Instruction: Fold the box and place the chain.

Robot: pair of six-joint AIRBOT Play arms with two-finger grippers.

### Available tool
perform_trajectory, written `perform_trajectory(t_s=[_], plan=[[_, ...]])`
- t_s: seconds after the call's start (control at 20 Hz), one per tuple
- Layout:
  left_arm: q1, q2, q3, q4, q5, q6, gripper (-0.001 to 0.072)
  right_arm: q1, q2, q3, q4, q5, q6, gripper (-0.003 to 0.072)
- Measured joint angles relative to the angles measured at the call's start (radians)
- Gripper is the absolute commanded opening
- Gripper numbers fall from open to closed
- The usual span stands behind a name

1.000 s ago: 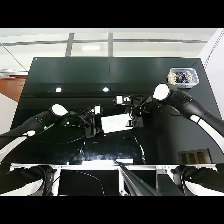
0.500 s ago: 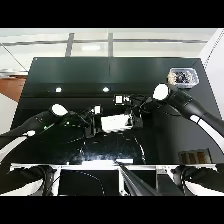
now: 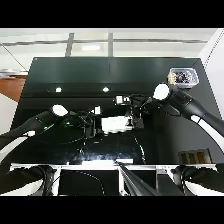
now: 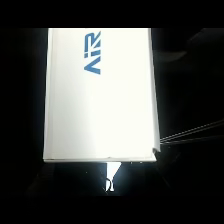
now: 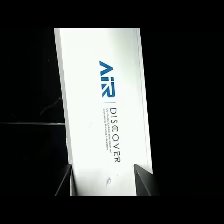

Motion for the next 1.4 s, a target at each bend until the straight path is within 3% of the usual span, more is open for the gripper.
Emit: perform_trajectory(t_s=[1.35,1.4], plan=[[0.0,0.0,0.0,-0.001,0.003,-0.001,0.0464,0.0,0.026,0.007,0.006,-0.003,0.038,0.0195],[0.0,0.0,0.0,-0.001,0.003,-0.001,0.0464,0.0,0.026,0.007,0.006,-0.002,0.038,0.0219]])
